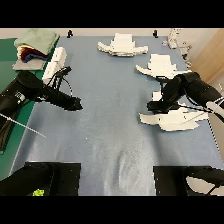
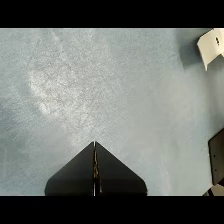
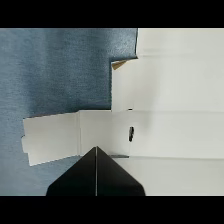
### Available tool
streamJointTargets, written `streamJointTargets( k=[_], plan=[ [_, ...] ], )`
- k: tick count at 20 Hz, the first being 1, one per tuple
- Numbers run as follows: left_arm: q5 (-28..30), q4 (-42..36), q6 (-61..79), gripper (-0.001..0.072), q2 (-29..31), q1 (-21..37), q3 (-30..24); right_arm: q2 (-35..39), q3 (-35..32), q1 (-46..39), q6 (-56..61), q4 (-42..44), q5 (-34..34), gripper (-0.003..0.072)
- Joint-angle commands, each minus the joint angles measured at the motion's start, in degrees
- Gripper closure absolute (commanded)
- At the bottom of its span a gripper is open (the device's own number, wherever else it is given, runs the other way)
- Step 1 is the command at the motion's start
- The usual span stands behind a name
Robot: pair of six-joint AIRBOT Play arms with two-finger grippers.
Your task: Fold the box.
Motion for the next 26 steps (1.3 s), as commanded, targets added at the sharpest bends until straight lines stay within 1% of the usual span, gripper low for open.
streamJointTargets(
  k=[1,15,17,20,22,24,25,26],
  plan=[
    [0.00,0.00,0.00,0.0697,0.02,0.00,-0.02,0.00,0.04,0.00,0.02,0.02,0.00,0.0681],
    [0.00,0.02,0.00,0.0697,0.02,0.00,-0.02,0.00,0.04,0.00,0.02,0.02,0.00,0.0682],
    [0.00,0.00,0.00,0.0697,0.02,0.00,-0.02,-0.04,0.04,0.00,0.02,0.04,1.53,0.0682],
    [0.52,-0.02,0.00,0.0697,0.00,0.00,-0.02,-0.04,0.02,0.00,0.07,0.15,1.55,0.0682],
    [1.81,-0.09,-0.02,0.0697,0.02,0.00,-0.02,-0.04,0.02,0.00,0.07,3.50,1.53,0.0682],
    [1.79,-0.24,-0.04,0.0697,0.00,0.00,-0.02,-0.04,0.04,0.00,0.07,9.49,1.79,0.0682],
    [1.79,-0.39,-0.04,0.0697,0.02,0.00,-0.02,-0.04,0.20,0.00,1.14,10.99,3.02,0.0682],
    [1.79,-0.68,-0.04,0.0697,0.00,0.00,-0.02,-0.07,1.40,-0.22,4.04,9.66,3.28,0.0682]
  ],
)
